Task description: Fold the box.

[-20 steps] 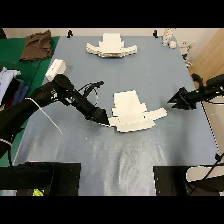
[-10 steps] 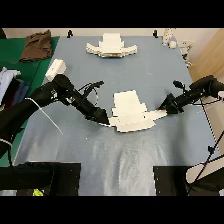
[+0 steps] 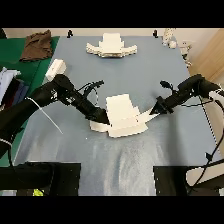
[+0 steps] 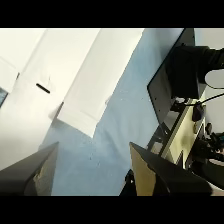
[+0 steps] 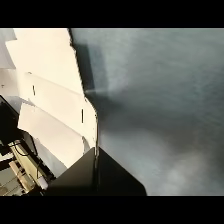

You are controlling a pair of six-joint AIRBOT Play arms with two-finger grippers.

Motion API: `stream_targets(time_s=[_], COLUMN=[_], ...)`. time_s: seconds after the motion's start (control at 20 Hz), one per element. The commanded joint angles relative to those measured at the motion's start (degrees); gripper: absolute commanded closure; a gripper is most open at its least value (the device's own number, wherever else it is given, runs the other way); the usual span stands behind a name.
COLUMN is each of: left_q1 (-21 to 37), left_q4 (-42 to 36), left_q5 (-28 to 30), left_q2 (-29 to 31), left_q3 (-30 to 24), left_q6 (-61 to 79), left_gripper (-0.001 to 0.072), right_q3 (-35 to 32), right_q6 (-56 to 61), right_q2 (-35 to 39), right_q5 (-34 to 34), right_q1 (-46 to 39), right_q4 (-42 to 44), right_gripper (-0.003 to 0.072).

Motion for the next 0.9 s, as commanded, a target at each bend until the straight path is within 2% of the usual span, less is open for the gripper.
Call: stream_targets(time_s=[0.0,0.05,0.15,0.2,0.35,0.45,0.65,0.85], left_q1=[1.75,2.95,6.01,7.65,12.39,14.32,14.91,12.79], left_q4=[0.04,0.07,0.61,1.33,1.77,3.06,5.81,-2.03], left_q5=[1.22,1.22,0.37,-0.07,-0.83,-0.09,2.67,4.22], left_q2=[0.04,0.07,0.04,0.07,0.04,0.04,-1.6,-8.76], left_q3=[0.57,0.83,0.96,0.96,0.96,0.96,0.96,1.84], left_q6=[0.0,-0.02,0.61,0.74,0.9,1.05,1.11,7.63], left_gripper=[0.0018,0.0022,0.0235,0.025,0.0249,0.0222,0.0222,0.0223], right_q3=[-11.93,-16.85,-26.62,-30.95,-39.41,-41.31,-41.42,-41.42], right_q6=[-0.63,-0.63,0.44,2.21,8.09,9.97,11.06,11.41], right_q2=[12.02,16.68,26.51,31.45,43.43,48.0,49.94,49.94], right_q5=[11.89,16.11,23.91,27.36,34.71,36.33,36.2,36.09], right_q1=[5.55,7.23,11.67,13.94,19.17,21.0,21.09,21.09], right_q4=[0.61,0.61,0.59,0.59,0.39,-0.04,-0.26,-0.24], right_gripper=[0.0684,0.0684,0.0684,0.0684,0.0684,0.0684,0.0684,0.0684])
